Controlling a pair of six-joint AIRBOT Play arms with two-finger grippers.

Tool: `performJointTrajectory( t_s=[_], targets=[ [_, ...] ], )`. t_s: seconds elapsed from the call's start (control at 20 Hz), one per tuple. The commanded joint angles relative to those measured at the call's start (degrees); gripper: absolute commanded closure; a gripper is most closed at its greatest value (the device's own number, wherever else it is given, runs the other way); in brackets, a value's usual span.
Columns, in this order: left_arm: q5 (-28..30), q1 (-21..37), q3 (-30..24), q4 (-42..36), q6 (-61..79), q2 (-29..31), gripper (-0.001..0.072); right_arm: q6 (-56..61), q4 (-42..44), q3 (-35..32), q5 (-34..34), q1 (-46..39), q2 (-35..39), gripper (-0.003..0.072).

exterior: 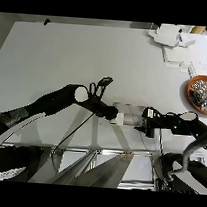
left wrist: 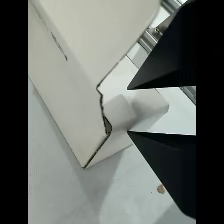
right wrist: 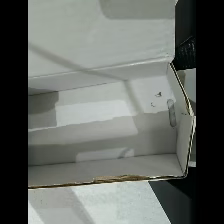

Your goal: Fold the box and place the chain.

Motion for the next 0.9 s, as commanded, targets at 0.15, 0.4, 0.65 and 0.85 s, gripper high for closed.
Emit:
performJointTrajectory(
  t_s=[0.15,0.4,0.65,0.85],
  targets=[
    [-4.0,-2.5,4.9,10.7,-13.9,-2.9,0.0417,0.0,0.0,0.0,0.0,0.0,0.0,0.0278],
    [-11.4,-5.2,12.0,17.7,-21.8,-8.3,0.0418,0.0,0.0,0.0,0.0,0.0,0.0,0.0278],
    [-17.6,-7.7,19.6,24.8,-32.5,-13.7,0.0419,0.0,0.0,0.0,0.0,0.0,0.0,0.0278],
    [-20.0,-8.8,22.6,26.4,-40.9,-16.5,0.0420,0.0,0.0,0.0,0.0,0.0,0.0,0.0278]
  ],
)
